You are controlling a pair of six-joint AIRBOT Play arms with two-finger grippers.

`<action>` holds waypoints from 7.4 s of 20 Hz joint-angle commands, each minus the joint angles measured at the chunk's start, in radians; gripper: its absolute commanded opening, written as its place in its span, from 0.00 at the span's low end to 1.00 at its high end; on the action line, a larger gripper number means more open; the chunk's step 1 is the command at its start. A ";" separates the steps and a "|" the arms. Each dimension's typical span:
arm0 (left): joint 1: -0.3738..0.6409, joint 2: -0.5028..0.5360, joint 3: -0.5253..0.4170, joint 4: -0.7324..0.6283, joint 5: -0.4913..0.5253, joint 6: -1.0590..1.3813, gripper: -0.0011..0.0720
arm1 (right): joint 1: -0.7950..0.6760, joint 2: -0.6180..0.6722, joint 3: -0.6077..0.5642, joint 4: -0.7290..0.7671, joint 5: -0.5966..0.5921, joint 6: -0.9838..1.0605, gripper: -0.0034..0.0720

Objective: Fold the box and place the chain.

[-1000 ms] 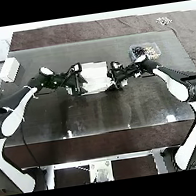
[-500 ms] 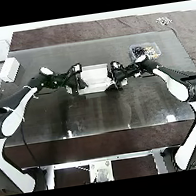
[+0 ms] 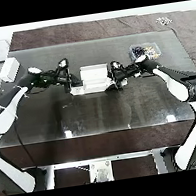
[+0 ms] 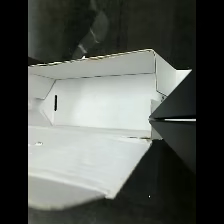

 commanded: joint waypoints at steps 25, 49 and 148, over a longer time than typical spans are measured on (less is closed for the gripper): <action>0.098 0.313 -0.161 0.464 0.182 -1.450 0.04 | 0.000 0.000 0.000 0.000 0.001 0.000 0.82; 0.004 0.240 -0.349 0.273 0.330 -1.585 0.04 | 0.000 0.000 0.000 -0.001 0.001 0.000 0.82; -0.303 0.025 0.236 0.781 0.014 -2.188 0.65 | 0.000 0.000 -0.001 -0.001 0.001 0.000 0.82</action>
